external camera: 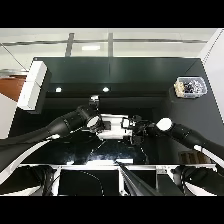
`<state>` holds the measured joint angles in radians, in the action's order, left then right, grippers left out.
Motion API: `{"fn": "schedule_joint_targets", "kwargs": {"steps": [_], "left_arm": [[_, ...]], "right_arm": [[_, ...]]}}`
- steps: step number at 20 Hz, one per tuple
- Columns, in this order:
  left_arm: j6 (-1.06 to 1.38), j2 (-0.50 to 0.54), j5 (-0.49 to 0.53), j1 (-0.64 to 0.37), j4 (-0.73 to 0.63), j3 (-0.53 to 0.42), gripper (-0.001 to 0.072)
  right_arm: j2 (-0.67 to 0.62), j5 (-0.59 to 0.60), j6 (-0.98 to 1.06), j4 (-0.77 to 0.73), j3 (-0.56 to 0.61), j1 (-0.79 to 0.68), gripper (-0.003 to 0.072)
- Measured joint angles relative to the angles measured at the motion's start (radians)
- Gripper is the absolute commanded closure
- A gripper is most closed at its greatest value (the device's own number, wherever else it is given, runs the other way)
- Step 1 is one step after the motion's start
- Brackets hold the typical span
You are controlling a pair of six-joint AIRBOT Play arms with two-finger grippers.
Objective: Fold the box and place the chain.
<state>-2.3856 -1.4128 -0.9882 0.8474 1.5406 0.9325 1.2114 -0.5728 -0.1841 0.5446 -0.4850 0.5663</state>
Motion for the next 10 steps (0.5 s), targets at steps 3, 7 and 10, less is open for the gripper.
{"fn": "schedule_joint_targets", "kwargs": {"steps": [3, 7, 10], "left_arm": [[-0.001, -0.002, 0.002, 0.004, -0.002, 0.01, 0.0387], [-0.003, -0.002, 0.005, 0.005, -0.013, 0.024, 0.0335], [-0.003, -0.002, -0.005, 0.005, -0.011, 0.028, 0.0335]], "right_arm": [[0.0, 0.0, 0.0, 0.0, 0.0, 0.0, 0.0323], [0.0, 0.002, -0.001, 0.0, 0.0, 0.0, 0.0323], [0.0, 0.002, -0.001, 0.0, 0.0, 0.0, 0.0323]]}}
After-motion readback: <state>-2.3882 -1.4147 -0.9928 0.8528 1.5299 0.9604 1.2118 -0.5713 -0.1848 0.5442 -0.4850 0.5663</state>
